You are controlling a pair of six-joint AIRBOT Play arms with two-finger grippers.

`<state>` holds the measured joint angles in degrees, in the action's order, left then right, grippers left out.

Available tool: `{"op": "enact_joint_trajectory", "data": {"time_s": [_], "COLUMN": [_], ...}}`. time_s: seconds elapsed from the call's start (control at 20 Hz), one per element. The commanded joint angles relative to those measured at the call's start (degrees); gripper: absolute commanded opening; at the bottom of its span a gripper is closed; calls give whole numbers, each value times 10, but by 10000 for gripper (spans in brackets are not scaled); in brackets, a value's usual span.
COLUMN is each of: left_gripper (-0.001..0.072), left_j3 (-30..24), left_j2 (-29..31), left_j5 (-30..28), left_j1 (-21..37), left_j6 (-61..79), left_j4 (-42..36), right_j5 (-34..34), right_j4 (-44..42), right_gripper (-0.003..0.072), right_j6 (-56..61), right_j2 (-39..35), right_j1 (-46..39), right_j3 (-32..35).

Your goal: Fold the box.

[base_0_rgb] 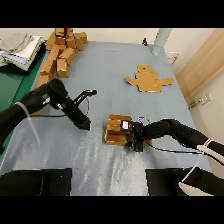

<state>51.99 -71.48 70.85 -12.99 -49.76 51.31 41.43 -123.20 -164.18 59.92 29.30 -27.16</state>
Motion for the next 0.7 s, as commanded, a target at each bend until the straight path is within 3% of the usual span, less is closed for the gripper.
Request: {"op": "enact_joint_trajectory", "data": {"time_s": [0.0,0.1,0.15,0.2,0.25,0.35,0.5,0.65], "left_gripper": [12,14,91,498,690,689,689,689], "left_j3": [-124,-159,-170,-183,-196,-213,-217,-217], "left_j2": [133,172,177,173,165,137,85,30], "left_j5": [-111,-162,-185,-215,-248,-283,-285,-285], "left_j1": [1,2,2,1,0,-13,-41,-61], "left_j6": [90,173,234,287,334,469,697,836], "left_j4": [-17,-39,-50,-72,-107,-172,-266,-343], "right_j5": [1,1,1,1,1,1,1,1], "right_j4": [0,0,0,0,0,0,0,0], "right_gripper": [461,461,461,461,461,461,461,461], "right_j6": [0,0,0,0,0,0,0,0], "right_j2": [0,0,0,0,0,0,0,0], "right_j1": [0,0,0,0,0,0,0,0], "right_j3": [0,0,0,0,0,0,0,0]}}
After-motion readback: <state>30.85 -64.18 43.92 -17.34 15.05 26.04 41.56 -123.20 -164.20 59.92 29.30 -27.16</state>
